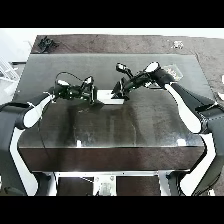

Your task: Fold the box and place the chain.

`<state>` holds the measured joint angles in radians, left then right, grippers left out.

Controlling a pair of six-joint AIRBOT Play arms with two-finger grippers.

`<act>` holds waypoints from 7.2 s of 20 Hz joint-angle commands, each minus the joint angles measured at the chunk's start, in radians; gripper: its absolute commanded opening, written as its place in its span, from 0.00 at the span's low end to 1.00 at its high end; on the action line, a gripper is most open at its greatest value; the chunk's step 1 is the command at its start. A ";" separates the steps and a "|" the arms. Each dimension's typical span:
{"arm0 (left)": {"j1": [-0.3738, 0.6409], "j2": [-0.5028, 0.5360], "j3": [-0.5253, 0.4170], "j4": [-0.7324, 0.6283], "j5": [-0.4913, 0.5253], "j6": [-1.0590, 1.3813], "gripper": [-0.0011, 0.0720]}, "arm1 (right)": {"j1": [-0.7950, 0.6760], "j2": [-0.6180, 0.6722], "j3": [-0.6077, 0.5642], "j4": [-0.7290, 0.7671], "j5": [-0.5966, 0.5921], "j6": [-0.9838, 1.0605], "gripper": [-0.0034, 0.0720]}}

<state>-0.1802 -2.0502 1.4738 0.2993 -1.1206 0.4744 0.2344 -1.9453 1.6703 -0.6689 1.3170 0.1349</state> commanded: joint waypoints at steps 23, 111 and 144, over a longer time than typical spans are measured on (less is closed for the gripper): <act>0.000 0.000 0.000 -0.001 0.002 -0.002 0.43 | -0.020 0.015 -0.152 0.072 -0.087 0.006 0.05; 0.647 0.419 -0.089 0.408 0.566 -0.751 1.00 | -0.217 1.226 -1.171 0.033 -0.690 0.389 0.75; -0.339 1.411 -1.256 -0.068 1.381 -0.609 0.03 | -0.217 1.716 -1.557 0.066 -1.078 0.389 0.05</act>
<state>-0.4397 -0.6498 0.2764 0.2344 0.1631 -0.0895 0.0170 -0.2348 0.1390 -0.6022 0.2470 0.5240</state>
